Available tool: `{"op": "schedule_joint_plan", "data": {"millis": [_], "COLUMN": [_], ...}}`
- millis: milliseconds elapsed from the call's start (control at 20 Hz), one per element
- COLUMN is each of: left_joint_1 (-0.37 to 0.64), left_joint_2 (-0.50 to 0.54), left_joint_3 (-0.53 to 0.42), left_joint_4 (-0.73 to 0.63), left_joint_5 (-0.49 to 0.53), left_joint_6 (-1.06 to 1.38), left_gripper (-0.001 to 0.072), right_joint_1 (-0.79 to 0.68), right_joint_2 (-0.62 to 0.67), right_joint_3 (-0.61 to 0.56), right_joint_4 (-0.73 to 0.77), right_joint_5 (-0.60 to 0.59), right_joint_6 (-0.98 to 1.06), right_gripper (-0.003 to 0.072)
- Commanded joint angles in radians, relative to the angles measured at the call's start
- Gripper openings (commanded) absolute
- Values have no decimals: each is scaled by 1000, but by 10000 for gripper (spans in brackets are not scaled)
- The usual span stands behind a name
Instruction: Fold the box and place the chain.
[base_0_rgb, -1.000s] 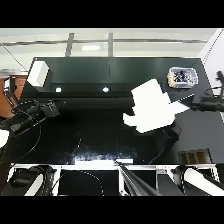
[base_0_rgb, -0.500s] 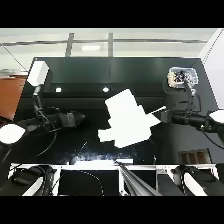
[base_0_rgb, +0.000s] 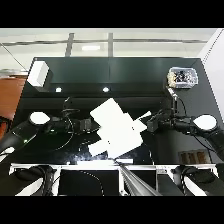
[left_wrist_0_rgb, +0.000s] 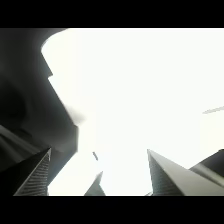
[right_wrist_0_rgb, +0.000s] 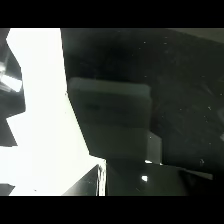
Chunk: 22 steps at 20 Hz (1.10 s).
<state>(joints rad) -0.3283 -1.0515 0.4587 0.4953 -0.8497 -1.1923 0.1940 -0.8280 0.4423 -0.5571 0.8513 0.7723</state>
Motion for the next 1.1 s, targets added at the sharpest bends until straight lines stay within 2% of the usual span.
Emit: {"op": "schedule_joint_plan", "data": {"millis": [0, 150, 350, 550, 650, 850, 900, 1000, 1050], "left_joint_1": [-6, -6, -23, -32, -32, -31, -30, -30, -30], "left_joint_2": [-102, -158, -236, -290, -303, -323, -328, -337, -341], "left_joint_3": [0, 0, 0, 0, 0, 0, 0, 0, 0], "left_joint_4": [-99, -252, -350, -446, -451, -447, -447, -447, -447], "left_joint_5": [-20, -15, -29, -131, -162, -165, -164, -165, -164], "left_joint_6": [174, 359, 502, 769, 858, 877, 880, 904, 909], "left_gripper": [709, 708, 707, 698, 695, 694, 667, 476, 413], "right_joint_1": [16, 16, 16, 16, 16, 16, 16, 16, 16], "right_joint_2": [2, 2, 2, 2, 2, 2, 2, 2, 2], "right_joint_3": [-1, -1, -1, -1, -1, -1, -1, -1, -1], "right_joint_4": [5, 6, 7, 7, 6, 6, 6, 6, 6], "right_joint_5": [-21, -18, -18, -18, -18, -18, -18, -18, -18], "right_joint_6": [-2, 4, 10, 24, 26, 29, 29, 29, 29], "right_gripper": [42, 42, 42, 42, 43, 42, 42, 42, 42]}}
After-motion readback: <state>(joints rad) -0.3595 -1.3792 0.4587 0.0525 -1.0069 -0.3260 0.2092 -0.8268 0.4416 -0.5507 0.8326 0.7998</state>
